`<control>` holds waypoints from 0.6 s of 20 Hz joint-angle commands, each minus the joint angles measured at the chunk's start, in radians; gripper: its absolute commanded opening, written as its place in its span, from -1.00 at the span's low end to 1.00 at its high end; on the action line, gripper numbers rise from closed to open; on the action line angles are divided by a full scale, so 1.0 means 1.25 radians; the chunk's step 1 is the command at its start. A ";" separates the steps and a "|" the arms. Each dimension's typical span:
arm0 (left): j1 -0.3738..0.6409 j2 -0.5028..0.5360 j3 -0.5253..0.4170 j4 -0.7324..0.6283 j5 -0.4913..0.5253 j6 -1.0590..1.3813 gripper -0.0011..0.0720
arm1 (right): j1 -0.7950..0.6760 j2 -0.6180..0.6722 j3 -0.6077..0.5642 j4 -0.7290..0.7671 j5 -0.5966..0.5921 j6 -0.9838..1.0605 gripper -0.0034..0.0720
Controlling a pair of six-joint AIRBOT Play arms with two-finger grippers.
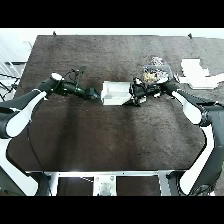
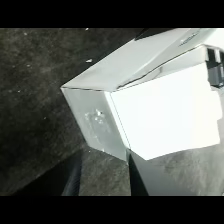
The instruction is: Fold the box and place the chain.
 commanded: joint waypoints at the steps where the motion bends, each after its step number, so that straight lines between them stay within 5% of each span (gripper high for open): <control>1: 0.000 0.000 0.001 -0.033 -0.001 0.003 -0.05 | 0.000 0.001 0.000 0.000 0.000 0.000 0.24; 12: -0.034 0.000 0.001 -0.087 0.049 -0.029 -0.05 | 0.000 0.001 0.000 0.000 0.000 0.000 0.24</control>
